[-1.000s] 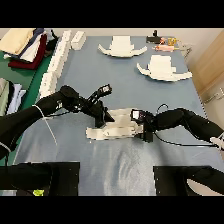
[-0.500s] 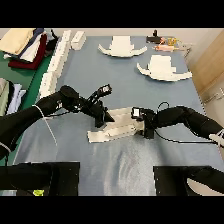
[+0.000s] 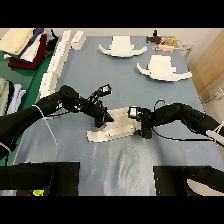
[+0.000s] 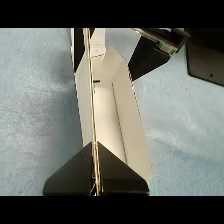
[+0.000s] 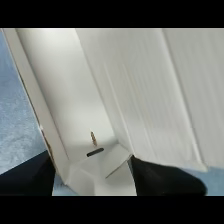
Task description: Fold the box.
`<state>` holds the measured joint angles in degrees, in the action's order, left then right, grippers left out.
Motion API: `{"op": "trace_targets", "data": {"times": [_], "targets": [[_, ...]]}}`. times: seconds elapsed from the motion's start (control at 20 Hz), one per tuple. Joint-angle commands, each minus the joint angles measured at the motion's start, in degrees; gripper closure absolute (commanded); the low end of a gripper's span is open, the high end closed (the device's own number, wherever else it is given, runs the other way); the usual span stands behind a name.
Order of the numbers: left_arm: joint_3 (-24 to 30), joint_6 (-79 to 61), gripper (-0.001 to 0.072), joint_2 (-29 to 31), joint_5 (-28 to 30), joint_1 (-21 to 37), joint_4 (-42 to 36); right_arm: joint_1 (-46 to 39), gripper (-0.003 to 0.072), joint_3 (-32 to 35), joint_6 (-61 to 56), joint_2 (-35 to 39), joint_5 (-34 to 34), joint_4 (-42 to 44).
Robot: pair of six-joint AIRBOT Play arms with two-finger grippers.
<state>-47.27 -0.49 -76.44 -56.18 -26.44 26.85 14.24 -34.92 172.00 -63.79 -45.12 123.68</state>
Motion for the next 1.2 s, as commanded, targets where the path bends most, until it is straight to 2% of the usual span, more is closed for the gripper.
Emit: {"op": "trace_targets", "data": {"times": [0.0,0.15,0.25,0.45,0.55,0.65,1.15], "targets": [[0.0,0.0,0.0694,0.0,0.1,0.0,0.0,1.1,0.0029,-0.1,0.1,-0.2,-5.6,1.3],[0.0,0.0,0.0694,0.0,0.1,0.0,0.0,1.1,0.0028,-0.1,0.0,-0.2,-10.5,1.4],[0.0,0.0,0.0694,0.0,0.1,0.0,0.0,1.1,0.0028,0.6,0.0,-0.2,-10.6,2.1],[0.0,0.0,0.0694,0.0,0.1,0.0,0.0,1.1,0.0029,3.1,0.1,-0.1,-5.7,3.6],[0.0,0.0,0.0694,0.0,0.1,0.0,0.0,1.1,-0.003,3.1,0.0,0.2,-2.8,3.8],[0.0,0.0,0.0694,0.0,0.1,0.0,0.0,1.0,-0.0028,3.1,0.0,0.3,-0.7,3.6],[0.0,0.0,0.0693,0.0,0.1,0.0,0.0,1.0,-0.0022,3.1,-0.1,0.9,-0.8,2.8]]}}
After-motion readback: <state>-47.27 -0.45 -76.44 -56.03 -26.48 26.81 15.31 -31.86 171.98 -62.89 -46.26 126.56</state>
